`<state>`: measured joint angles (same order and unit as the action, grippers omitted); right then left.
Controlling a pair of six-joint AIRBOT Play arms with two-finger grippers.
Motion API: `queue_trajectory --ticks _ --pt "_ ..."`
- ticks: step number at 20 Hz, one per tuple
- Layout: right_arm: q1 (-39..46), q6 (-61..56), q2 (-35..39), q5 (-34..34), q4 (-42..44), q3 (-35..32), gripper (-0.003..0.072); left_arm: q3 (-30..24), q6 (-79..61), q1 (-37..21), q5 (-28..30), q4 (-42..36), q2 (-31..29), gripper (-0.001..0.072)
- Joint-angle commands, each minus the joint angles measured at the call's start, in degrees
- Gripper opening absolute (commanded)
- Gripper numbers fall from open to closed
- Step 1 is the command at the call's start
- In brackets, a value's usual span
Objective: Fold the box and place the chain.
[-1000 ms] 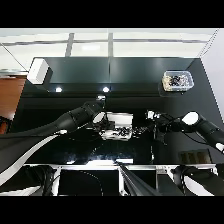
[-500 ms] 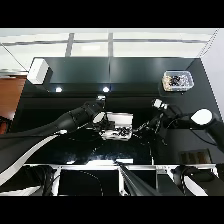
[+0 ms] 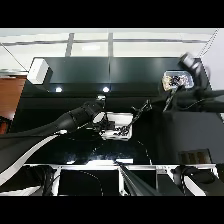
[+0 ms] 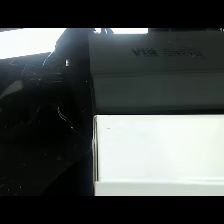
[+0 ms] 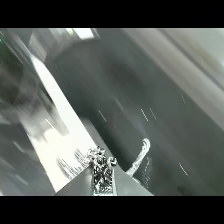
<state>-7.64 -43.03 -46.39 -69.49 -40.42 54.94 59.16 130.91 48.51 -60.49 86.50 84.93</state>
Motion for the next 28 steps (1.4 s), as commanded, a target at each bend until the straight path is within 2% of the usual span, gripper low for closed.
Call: queue_trajectory --ticks 1,3,4,9,15,19,21,24,28 --pt "0.02 -5.90 0.28 -4.22 14.36 7.85 0.0009 -0.02 0.00 -0.04 0.00 0.00 -0.02 0.0030" --pt "0.00 -6.12 0.28 -4.52 20.46 8.41 0.0009 -0.02 0.00 -0.04 0.02 0.00 -0.02 0.0029" --pt "-0.20 -6.91 0.24 -5.14 20.17 8.39 0.0009 -0.02 0.00 -0.04 0.02 0.00 -0.02 0.0030" --pt "-4.81 -9.99 -0.04 -5.70 12.20 8.24 0.0009 -0.02 0.00 -0.04 0.00 0.00 -0.02 0.0030" --pt "-13.33 -12.11 -4.07 -5.03 11.17 7.58 0.0009 -0.02 0.00 -0.04 0.02 0.02 -0.02 0.0029" --pt "-15.26 -18.95 -8.24 -3.28 -0.28 3.67 0.0010 -0.02 0.00 -0.04 0.02 0.02 -0.02 0.0030" --pt "-15.28 -19.63 -8.98 0.96 -3.87 -0.11 0.0009 -0.02 0.00 -0.04 0.02 0.00 -0.02 0.0030" --pt "-16.20 -19.78 -11.23 8.63 -1.77 -5.68 0.0010 -0.02 0.00 -0.04 0.02 0.02 0.00 0.0030" --pt "-19.91 -19.80 -14.84 12.13 -0.57 -7.87 0.0015 -0.02 0.00 -0.11 0.07 0.04 0.00 0.0030"
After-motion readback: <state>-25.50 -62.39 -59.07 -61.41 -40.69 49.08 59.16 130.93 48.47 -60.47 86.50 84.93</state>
